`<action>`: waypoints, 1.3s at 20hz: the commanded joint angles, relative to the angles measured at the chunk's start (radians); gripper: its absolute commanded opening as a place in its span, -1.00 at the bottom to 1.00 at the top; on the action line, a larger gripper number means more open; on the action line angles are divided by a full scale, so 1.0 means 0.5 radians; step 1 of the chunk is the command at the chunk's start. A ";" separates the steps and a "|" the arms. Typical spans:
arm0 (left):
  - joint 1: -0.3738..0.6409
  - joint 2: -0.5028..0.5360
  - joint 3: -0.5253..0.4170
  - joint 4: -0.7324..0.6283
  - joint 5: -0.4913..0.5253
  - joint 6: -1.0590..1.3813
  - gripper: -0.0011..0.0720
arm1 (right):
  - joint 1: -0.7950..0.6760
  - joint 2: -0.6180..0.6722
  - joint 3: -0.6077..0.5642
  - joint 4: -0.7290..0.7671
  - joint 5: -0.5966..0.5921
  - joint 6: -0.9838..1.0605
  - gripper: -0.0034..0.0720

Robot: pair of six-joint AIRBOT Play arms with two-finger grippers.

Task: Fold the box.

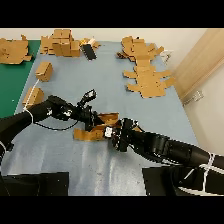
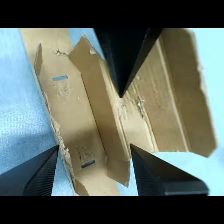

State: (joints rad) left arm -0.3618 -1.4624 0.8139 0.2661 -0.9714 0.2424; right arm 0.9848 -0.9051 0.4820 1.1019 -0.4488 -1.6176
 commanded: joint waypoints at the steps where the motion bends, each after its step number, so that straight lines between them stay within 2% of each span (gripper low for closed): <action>1: 0.000 -0.002 -0.001 0.000 0.000 0.001 -0.93 | -0.002 0.031 0.002 0.048 -0.062 0.007 0.98; 5: 0.000 -0.002 -0.001 0.000 0.001 0.001 -0.93 | -0.047 0.034 0.002 0.236 -0.137 0.003 0.98; 10: 0.000 -0.002 -0.001 0.000 0.000 0.001 -0.93 | -0.098 0.037 0.001 0.259 -0.103 -0.170 0.98; 13: 0.000 -0.002 -0.001 0.000 0.000 0.001 -0.93 | -0.230 0.056 -0.001 0.414 -0.034 -0.332 0.98; 15: 0.000 -0.002 -0.001 0.000 0.000 0.001 -0.94 | -0.335 0.056 -0.002 0.763 -0.017 -0.731 0.98; 20: 0.000 -0.002 -0.001 0.000 0.000 0.001 -0.93 | -0.713 0.023 -0.002 1.942 -0.071 -2.033 0.98; 23: 0.000 -0.002 -0.001 0.000 0.000 0.001 -0.93 | -0.880 -0.046 0.002 2.293 -0.229 -2.457 0.98; 26: 0.000 -0.002 -0.001 0.000 0.000 0.001 -0.94 | -0.992 -0.121 0.014 2.522 -0.263 -2.760 0.98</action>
State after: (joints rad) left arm -0.3618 -1.4624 0.8139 0.2661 -0.9718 0.2428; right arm 0.5499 -0.9356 0.4839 2.1723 -0.5411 -2.7686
